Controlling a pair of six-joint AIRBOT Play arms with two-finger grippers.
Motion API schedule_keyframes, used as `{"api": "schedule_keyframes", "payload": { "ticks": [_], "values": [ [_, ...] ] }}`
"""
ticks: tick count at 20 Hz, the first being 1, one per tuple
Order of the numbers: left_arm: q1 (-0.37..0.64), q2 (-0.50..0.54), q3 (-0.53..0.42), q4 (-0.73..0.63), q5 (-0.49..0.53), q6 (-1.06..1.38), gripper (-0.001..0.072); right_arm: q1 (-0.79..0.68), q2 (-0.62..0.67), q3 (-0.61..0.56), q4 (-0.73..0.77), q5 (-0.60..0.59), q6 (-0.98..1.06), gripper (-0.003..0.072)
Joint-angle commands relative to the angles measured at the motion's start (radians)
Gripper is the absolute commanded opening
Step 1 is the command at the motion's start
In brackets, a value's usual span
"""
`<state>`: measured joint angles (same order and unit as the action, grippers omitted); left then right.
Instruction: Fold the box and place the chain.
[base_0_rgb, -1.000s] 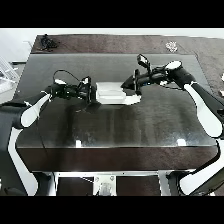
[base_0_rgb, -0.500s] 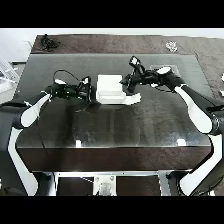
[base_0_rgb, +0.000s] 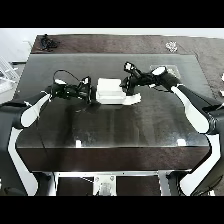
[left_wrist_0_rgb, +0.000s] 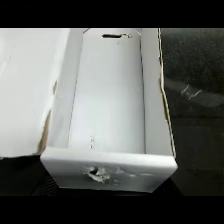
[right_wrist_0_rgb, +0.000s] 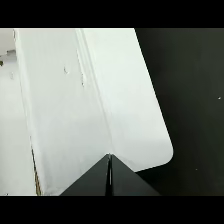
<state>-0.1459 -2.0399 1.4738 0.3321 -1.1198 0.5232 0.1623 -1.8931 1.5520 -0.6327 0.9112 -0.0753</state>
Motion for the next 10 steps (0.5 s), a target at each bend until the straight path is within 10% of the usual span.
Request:
{"api": "schedule_keyframes", "payload": {
  "ticks": [1, 8, 9, 10],
  "values": [
    [0.000, 0.000, 0.000, 0.000, 0.001, 0.001, 0.0367, -0.004, 0.058, 0.009, -0.027, 0.004, 0.055, 0.0008],
    [0.000, 0.000, 0.000, 0.000, 0.001, 0.001, 0.0367, -0.067, 0.282, -0.179, -0.119, 0.071, 0.107, 0.0011],
    [0.000, 0.000, 0.000, 0.000, 0.001, 0.001, 0.0368, -0.078, 0.284, -0.204, -0.131, 0.116, 0.084, 0.0143],
    [0.000, 0.000, 0.000, 0.000, 0.001, 0.001, 0.0367, -0.086, 0.281, -0.228, -0.140, 0.143, 0.060, 0.0474]
  ]
}}
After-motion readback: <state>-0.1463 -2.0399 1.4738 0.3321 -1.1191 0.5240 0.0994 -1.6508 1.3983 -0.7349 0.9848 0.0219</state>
